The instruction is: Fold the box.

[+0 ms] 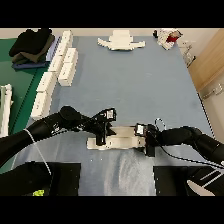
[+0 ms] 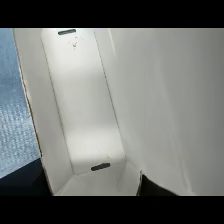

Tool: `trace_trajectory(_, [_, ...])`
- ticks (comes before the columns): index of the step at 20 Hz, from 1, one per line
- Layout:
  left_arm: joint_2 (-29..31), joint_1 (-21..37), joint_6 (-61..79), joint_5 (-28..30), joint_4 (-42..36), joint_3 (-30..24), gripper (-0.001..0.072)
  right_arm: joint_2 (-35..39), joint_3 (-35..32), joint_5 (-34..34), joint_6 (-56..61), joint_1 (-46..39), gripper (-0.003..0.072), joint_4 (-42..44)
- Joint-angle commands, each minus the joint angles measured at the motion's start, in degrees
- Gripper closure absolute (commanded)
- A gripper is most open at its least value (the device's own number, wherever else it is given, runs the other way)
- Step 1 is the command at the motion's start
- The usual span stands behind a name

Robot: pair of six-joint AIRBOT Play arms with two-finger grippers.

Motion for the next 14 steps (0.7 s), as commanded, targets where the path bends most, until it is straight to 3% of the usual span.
trace_trajectory(1, [0.00,0.02,0.02,0.17,0.00,0.00,0.0695,-0.17,-0.85,-0.24,-0.15,0.17,0.0016,-0.07])
trace_trajectory(4, [0.00,0.02,0.02,0.17,0.00,0.00,0.0695,-0.07,-1.07,-0.02,-0.17,0.17,0.0041,-0.11])
trace_trajectory(5, [0.00,0.02,0.02,0.17,0.00,0.00,0.0695,-0.02,-1.07,0.00,-0.17,0.15,0.0113,-0.13])
trace_trajectory(14, [0.00,0.02,0.02,0.17,0.00,0.00,0.0695,0.09,-1.07,0.28,-0.17,0.07,0.0121,-0.70])
